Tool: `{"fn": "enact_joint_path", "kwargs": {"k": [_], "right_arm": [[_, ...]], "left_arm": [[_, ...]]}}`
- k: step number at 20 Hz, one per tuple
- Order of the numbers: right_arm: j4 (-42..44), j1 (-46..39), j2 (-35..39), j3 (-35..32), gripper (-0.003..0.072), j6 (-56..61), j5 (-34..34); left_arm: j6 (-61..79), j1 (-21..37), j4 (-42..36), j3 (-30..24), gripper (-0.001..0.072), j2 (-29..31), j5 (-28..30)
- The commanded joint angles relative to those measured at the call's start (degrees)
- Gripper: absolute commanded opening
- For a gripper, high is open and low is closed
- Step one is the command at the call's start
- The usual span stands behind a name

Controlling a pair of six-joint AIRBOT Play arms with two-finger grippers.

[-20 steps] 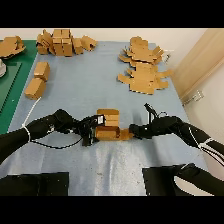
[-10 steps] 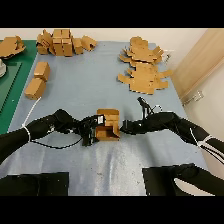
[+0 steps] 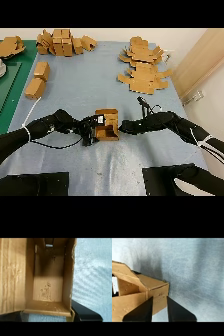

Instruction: Fold the box.

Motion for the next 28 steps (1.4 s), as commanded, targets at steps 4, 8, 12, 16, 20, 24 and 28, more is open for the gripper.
{"fn": "enact_joint_path", "kwargs": {"k": [4, 8, 12, 16, 20, 24, 28], "right_arm": [[-14.9, 0.0, 0.0, 0.0, 0.0278, 11.1, -3.0], [-16.7, 0.1, 2.0, 0.4, 0.0225, 13.6, -4.9], [-14.4, 0.1, 7.6, 1.3, 0.0244, 13.9, -8.0], [-9.1, 0.1, 9.0, 1.3, 0.0449, 13.3, -7.9], [-9.0, 3.4, 5.3, 1.8, 0.0448, 13.3, -4.7], [-18.0, 9.2, 0.5, 6.5, 0.0443, 18.9, -3.5], [-36.0, 13.9, -5.7, 13.1, 0.0442, 32.5, -11.1]], "left_arm": [[0.1, 0.0, 0.0, 0.0, 0.0525, 0.0, 0.0], [0.1, 0.0, 0.0, 0.0, 0.0526, 0.0, 0.0], [0.1, 0.0, 0.0, 0.0, 0.0526, 0.0, 0.0], [0.1, 0.0, 0.0, 0.0, 0.0525, 0.0, 0.0], [0.1, 0.0, 0.0, 0.0, 0.0525, 0.0, 0.0], [0.1, 0.0, 0.0, 0.0, 0.0525, 0.0, 0.0], [0.1, 0.0, 0.0, 0.0, 0.0525, 0.0, 0.0]]}}
